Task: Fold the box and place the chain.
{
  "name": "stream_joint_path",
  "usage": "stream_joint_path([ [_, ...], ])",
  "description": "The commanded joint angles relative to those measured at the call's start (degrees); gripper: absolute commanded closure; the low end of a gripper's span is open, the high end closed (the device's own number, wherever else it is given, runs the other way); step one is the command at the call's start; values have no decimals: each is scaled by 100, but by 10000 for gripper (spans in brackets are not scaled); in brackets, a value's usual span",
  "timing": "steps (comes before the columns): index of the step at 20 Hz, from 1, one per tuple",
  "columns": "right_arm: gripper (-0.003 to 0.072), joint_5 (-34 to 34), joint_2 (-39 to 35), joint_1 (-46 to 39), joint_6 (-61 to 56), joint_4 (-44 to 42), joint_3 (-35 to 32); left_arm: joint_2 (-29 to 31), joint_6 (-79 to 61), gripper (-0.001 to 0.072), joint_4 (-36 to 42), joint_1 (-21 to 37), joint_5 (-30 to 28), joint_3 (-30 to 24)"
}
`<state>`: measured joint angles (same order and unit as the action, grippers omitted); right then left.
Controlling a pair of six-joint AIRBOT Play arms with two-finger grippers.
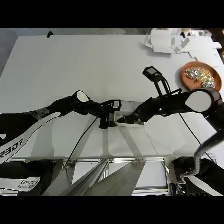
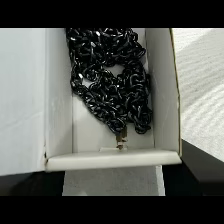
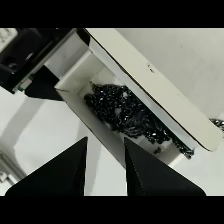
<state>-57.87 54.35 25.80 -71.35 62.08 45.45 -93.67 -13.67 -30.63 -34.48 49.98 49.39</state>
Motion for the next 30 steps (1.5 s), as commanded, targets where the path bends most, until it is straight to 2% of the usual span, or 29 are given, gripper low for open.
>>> stream_joint_path([
  [1, 424, 127, 111, 0, 581, -109, -74, 0, -2, 498, -2, -2, -2, 4],
  [4, 431, -55, -66, -216, 1054, -35, 236, 0, -2, 498, 0, -2, -2, 4],
  [6, 497, -348, -175, -645, 1749, -42, 374, 0, -2, 498, -2, -2, 0, 4],
  [9, 507, -802, -195, -1458, 3458, -35, 339, 0, -2, 498, -2, -2, -2, 4],
  [11, 507, -772, -133, -1934, 4360, -35, 256, 0, -2, 498, -2, -2, 0, 4],
  [16, 504, -621, 796, -2151, 6526, -85, 11, 0, -2, 498, -2, -2, -2, 4],
  [18, 455, -341, 1235, -2151, 7173, -81, -107, 0, -2, 498, -2, -2, -2, 4],
  [20, 455, -155, 1633, -2138, 7722, -111, -164, 0, -2, 498, -2, -2, -2, 4],
  [26, 455, 645, 2479, -1692, 7958, -114, -166, 0, -2, 498, -2, -2, -2, 4],
  [30, 456, 962, 2638, -1521, 7956, -118, -166, 0, -2, 498, -2, -2, -2, 4],
])
